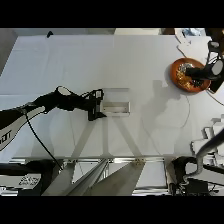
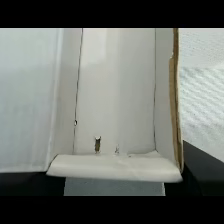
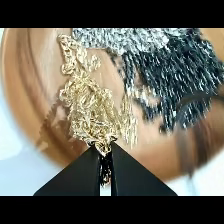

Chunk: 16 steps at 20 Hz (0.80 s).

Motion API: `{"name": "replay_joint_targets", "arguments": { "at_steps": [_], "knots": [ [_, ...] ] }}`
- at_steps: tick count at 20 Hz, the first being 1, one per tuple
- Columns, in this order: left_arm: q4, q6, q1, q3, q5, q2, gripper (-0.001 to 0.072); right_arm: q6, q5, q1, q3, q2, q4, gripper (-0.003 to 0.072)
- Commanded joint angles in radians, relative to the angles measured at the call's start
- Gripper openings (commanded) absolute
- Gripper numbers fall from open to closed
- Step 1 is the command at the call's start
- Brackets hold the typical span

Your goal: Fold the box and place the chain.

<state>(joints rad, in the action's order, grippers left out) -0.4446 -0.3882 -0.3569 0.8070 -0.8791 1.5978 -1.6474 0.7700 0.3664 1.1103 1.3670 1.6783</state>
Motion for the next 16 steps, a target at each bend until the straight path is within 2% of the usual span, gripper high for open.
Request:
{"name": "replay_joint_targets", "arguments": {
  "at_steps": [1, 5, 8, 16],
  "knots": [
    [0.000, 0.000, 0.000, 0.000, 0.000, 0.000, 0.0255, 0.037, 0.195, -0.036, 0.001, -0.111, 0.000, 0.0013],
    [0.000, 0.000, 0.000, 0.000, 0.000, 0.000, 0.0255, 0.028, 0.343, -0.176, -0.002, -0.183, -0.001, 0.0013],
    [0.000, 0.000, 0.000, 0.000, 0.000, 0.000, 0.0255, -0.071, 0.417, -0.335, -0.002, -0.209, -0.002, 0.0013],
    [0.000, 0.000, 0.000, 0.000, 0.000, 0.000, 0.0255, -0.277, 0.374, -0.730, -0.002, -0.208, -0.001, 0.0013]
  ]
}}
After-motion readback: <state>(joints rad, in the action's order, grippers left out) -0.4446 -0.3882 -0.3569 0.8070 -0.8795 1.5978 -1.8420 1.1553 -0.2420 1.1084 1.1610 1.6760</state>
